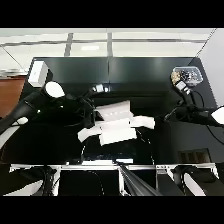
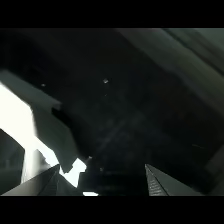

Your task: Fold the box and place the chain.

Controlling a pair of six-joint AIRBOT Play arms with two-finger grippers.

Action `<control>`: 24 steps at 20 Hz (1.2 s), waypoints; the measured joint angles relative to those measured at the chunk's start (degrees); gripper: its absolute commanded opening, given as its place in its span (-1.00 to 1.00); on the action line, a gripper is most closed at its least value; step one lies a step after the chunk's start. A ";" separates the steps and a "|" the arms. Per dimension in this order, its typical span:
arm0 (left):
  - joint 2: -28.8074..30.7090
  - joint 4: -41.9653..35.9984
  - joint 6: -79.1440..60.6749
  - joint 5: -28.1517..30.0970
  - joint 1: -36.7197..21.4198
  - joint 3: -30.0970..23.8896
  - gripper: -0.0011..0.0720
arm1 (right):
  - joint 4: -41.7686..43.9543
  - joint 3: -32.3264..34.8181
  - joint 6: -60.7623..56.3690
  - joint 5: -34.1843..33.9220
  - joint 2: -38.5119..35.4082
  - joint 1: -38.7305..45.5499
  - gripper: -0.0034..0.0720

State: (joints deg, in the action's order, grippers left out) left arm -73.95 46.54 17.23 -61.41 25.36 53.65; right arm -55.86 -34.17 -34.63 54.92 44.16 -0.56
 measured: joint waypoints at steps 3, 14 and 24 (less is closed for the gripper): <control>-1.81 1.99 -5.97 7.50 2.38 -0.57 -0.89 | -1.42 1.79 4.61 0.52 -0.24 -3.85 0.69; -6.78 3.39 -10.08 11.41 4.24 -0.85 -0.89 | 0.28 7.69 22.34 -8.52 6.08 -22.60 0.69; -7.26 3.52 -8.63 10.23 4.28 -0.85 -0.89 | 8.98 8.02 37.16 -10.36 13.05 -25.94 0.69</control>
